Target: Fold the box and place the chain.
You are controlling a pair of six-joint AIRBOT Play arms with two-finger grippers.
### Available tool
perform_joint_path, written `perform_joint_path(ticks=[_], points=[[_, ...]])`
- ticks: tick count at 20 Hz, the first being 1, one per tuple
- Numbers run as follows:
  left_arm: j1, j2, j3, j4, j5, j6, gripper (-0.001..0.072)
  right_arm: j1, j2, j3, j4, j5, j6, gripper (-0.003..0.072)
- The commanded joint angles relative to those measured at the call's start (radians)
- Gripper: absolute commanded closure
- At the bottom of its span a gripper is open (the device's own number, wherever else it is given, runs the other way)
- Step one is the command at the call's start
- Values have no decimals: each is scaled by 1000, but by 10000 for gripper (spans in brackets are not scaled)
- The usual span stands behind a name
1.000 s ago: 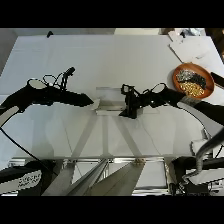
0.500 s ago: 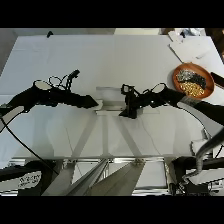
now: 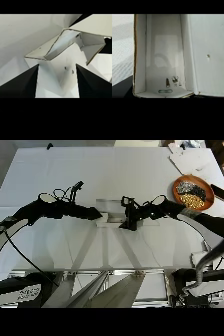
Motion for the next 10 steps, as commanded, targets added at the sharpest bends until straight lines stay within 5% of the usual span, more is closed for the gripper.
perform_joint_path(ticks=[1,10], points=[[-21,0,0,93,74,-68,189,0,0,0,0,0,0,185],[-41,0,0,124,140,-97,189,0,0,0,0,0,0,185]])
